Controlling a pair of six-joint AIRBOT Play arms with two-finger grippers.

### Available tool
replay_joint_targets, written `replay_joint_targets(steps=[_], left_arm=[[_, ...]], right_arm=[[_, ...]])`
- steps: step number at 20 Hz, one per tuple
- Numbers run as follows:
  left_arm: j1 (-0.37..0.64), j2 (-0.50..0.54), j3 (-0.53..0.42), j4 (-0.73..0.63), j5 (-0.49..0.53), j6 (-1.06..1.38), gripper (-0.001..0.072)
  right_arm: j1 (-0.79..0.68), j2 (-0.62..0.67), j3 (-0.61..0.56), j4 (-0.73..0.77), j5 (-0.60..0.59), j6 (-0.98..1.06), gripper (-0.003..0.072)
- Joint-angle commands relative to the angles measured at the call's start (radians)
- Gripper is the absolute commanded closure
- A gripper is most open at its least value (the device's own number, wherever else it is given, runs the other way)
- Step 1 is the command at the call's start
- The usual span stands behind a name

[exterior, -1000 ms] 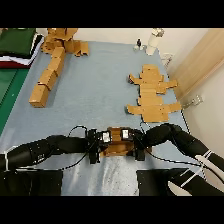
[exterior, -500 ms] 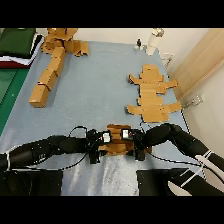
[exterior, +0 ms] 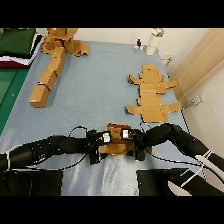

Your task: Fold the box.

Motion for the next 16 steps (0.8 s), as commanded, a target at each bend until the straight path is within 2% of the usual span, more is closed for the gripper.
replay_joint_targets(steps=[1, 2, 3, 5, 6, 8, 10, 11, 13, 16], left_arm=[[0.000, 0.000, 0.001, 0.003, -0.002, -0.003, 0.0222], [0.001, 0.000, 0.001, 0.006, -0.002, -0.002, 0.0547], [0.001, 0.003, 0.002, 0.017, -0.005, -0.004, 0.0696], [0.002, 0.016, 0.005, 0.056, -0.003, -0.068, 0.0696], [0.002, 0.034, 0.007, 0.122, -0.002, -0.152, 0.0697], [0.013, 0.099, 0.010, 0.322, 0.005, -0.427, 0.0697], [0.055, 0.207, 0.010, 0.574, 0.047, -0.830, 0.0697], [0.085, 0.272, 0.010, 0.694, 0.095, -1.044, 0.0697], [0.150, 0.402, 0.010, 0.849, 0.225, -1.432, 0.0697], [0.254, 0.543, 0.004, 0.902, 0.520, -1.865, 0.0697]], right_arm=[[0.000, 0.000, 0.001, 0.000, 0.000, 0.000, 0.0186], [0.000, 0.000, 0.001, 0.000, 0.000, 0.000, 0.0186], [0.000, 0.000, 0.001, 0.000, 0.000, 0.000, 0.0186], [0.000, 0.000, 0.001, 0.000, 0.000, 0.000, 0.0186], [0.000, 0.000, 0.001, 0.000, 0.000, 0.000, 0.0186], [0.000, 0.000, 0.001, 0.000, 0.000, 0.000, 0.0186], [0.000, 0.000, 0.001, 0.000, 0.000, 0.000, 0.0186], [0.000, 0.000, 0.001, 0.000, 0.000, 0.000, 0.0186], [0.000, 0.000, 0.001, -0.003, 0.000, 0.000, 0.0186], [0.000, 0.000, 0.001, -0.003, 0.000, 0.000, 0.0186]])
